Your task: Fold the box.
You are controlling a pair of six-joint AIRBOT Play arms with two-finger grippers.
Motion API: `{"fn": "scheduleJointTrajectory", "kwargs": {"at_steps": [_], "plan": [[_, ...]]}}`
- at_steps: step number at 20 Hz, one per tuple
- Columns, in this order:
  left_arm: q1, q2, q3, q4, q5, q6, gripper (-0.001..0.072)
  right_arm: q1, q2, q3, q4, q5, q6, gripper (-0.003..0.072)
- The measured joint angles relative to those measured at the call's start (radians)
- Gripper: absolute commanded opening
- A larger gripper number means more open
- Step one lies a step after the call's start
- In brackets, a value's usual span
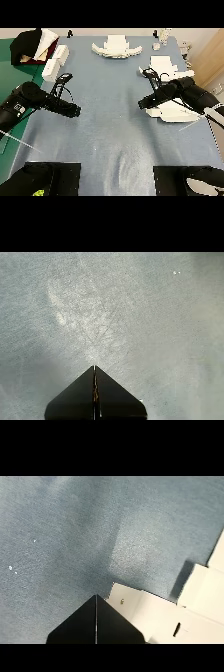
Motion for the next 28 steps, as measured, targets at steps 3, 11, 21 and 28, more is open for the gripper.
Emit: {"fn": "scheduleJointTrajectory", "kwargs": {"at_steps": [3,11,21,28], "plan": [[0.0,0.0,0.0,0.0,0.0,0.0,0.0014,0.0,0.0,0.0,0.0,0.0,0.0,0.0008],[0.0,0.0,0.0,0.0,0.0,0.0,0.0015,0.0,0.0,0.0,0.0,0.0,0.0,0.0008],[0.0,0.0,0.0,-0.03,0.001,0.0,0.0014,-0.076,0.0,0.103,-0.063,-0.111,0.2,0.02],[0.0,0.0,0.0,-0.055,0.021,0.0,0.0014,-0.544,-0.027,0.275,-0.319,-0.389,0.235,0.0248]]}}
